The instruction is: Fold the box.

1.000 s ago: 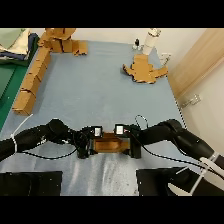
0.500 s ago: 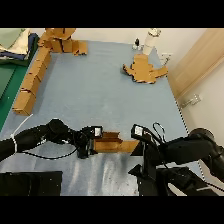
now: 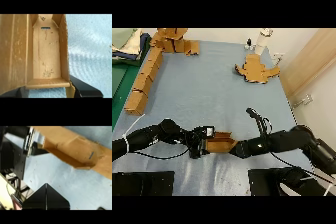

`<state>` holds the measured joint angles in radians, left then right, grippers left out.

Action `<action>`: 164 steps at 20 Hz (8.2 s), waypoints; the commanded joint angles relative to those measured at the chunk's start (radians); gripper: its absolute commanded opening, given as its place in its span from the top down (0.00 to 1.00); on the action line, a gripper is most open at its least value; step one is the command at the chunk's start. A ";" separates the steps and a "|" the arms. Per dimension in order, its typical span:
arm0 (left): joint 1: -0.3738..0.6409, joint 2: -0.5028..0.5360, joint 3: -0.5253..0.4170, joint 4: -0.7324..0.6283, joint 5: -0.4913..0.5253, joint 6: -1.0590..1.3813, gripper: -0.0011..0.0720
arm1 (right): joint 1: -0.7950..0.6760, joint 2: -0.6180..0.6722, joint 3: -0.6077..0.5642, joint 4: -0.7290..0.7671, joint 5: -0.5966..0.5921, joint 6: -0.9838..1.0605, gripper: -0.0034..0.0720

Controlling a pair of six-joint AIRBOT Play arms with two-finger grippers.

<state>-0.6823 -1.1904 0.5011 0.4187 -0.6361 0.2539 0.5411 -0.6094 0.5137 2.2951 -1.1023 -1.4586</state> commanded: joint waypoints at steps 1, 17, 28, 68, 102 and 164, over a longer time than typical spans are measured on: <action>0.000 0.000 0.001 0.000 0.000 0.000 0.26 | -0.027 -0.200 0.071 0.062 0.122 -0.014 0.95; 0.000 0.000 0.001 0.000 0.000 0.000 0.26 | -0.259 -0.755 0.185 0.194 0.088 -0.383 0.96; 0.000 0.000 0.000 0.000 0.000 0.000 0.26 | -0.280 -0.522 0.187 0.123 0.046 -0.451 0.96; 0.000 0.000 0.001 0.000 0.000 0.000 0.26 | 0.135 -0.321 0.017 -0.240 0.253 -0.962 0.40; 0.000 0.000 0.001 0.000 0.000 0.000 0.26 | -0.206 -0.137 -0.083 -0.290 0.040 0.050 0.95; 0.000 0.000 0.001 0.000 0.000 0.000 0.26 | 0.427 -0.733 0.423 -0.724 -0.195 0.921 0.43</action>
<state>-0.6823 -1.1904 0.5007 0.4191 -0.6357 0.2539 0.9546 -1.2984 0.9123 1.5726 -1.2373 -0.5911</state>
